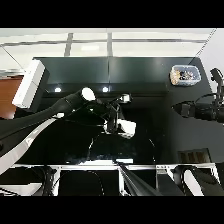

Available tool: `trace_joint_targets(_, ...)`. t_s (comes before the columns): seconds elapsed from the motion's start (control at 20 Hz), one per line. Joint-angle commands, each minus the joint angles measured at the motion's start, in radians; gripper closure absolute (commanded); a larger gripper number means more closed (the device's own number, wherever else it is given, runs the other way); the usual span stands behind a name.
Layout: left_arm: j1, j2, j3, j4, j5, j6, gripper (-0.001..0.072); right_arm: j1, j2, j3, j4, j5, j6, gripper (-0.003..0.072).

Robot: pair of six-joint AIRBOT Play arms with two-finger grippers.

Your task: Fold the box and place the chain.

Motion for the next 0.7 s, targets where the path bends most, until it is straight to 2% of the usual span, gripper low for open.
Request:
trace_joint_targets(0.0,-0.001,-0.007,0.005,0.052,-0.032,-0.010,-0.0003,0.000,0.001,-0.001,-0.001,-0.016,-0.011,0.0674)
trace_joint_targets(0.2,-0.002,-0.007,0.014,0.077,-0.031,-0.008,-0.0003,0.000,0.001,-0.001,-0.001,-0.015,-0.013,0.0674)
trace_joint_targets(0.45,-0.016,-0.008,0.034,0.197,-0.019,0.004,-0.0003,0.000,0.001,-0.001,-0.001,-0.015,-0.013,0.0674)
trace_joint_targets(0.6,-0.060,-0.028,0.027,0.257,0.082,0.003,-0.0002,0.000,0.001,-0.001,-0.001,-0.016,-0.013,0.0674)
trace_joint_targets(0.65,-0.078,-0.033,0.029,0.259,0.118,-0.041,0.0039,0.000,0.001,-0.001,-0.001,-0.015,-0.013,0.0674)
